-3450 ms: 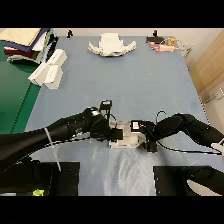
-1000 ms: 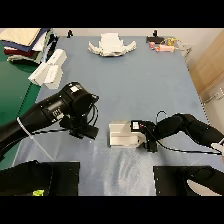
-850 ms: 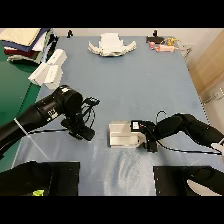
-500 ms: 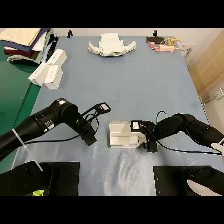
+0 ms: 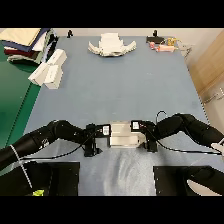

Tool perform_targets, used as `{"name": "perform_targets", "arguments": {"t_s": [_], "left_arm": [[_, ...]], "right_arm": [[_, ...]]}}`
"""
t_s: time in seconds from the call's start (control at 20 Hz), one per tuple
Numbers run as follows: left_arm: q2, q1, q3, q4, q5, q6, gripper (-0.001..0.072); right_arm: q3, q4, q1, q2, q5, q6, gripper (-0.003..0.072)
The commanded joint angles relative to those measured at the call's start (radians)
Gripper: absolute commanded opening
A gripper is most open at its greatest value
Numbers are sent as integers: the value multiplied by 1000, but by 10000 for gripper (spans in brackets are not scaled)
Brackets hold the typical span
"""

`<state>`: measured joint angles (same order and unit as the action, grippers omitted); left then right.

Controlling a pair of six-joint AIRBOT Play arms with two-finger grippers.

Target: Fold the box.

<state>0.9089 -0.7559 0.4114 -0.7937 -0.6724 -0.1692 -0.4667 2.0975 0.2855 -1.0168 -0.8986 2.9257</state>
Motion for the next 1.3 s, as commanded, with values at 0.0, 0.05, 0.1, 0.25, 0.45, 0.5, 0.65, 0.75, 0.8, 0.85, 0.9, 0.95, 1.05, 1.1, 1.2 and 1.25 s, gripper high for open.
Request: {"name": "perform_targets", "arguments": {"t_s": [0.0,0.05,0.1,0.25,0.45,0.5,0.65,0.75,0.8,0.85,0.9,0.95,1.05,1.1,1.2,1.25], "left_arm": [[42,1,-26,255,66,294,691],[61,2,-26,270,87,294,691],[76,1,-26,275,114,294,691],[109,2,-13,282,148,293,691],[141,1,4,314,135,294,691],[146,1,9,333,127,312,691],[169,-18,25,376,122,338,692],[190,-28,28,375,123,338,691],[203,-29,28,374,123,338,691],[214,-28,28,374,127,338,691],[227,-29,28,374,140,338,691],[235,-29,29,374,150,337,691],[237,-32,32,375,159,337,691],[237,-36,32,375,169,337,690],[238,-36,32,375,168,337,620],[238,-36,32,375,166,338,439]], "right_arm": [[0,0,0,0,0,0,477],[0,0,0,0,0,0,477],[0,0,0,0,0,0,478],[0,0,0,0,0,0,478],[0,0,0,0,0,0,478],[0,0,0,0,0,0,478],[0,0,0,0,0,0,477],[0,0,0,0,0,0,478],[0,0,0,0,0,0,478],[0,0,0,0,0,0,478],[0,0,0,0,0,0,477],[0,0,0,0,0,0,478],[0,0,0,0,0,0,478],[0,0,0,0,0,0,477],[0,0,0,0,0,0,478],[0,0,0,0,0,0,478]]}}
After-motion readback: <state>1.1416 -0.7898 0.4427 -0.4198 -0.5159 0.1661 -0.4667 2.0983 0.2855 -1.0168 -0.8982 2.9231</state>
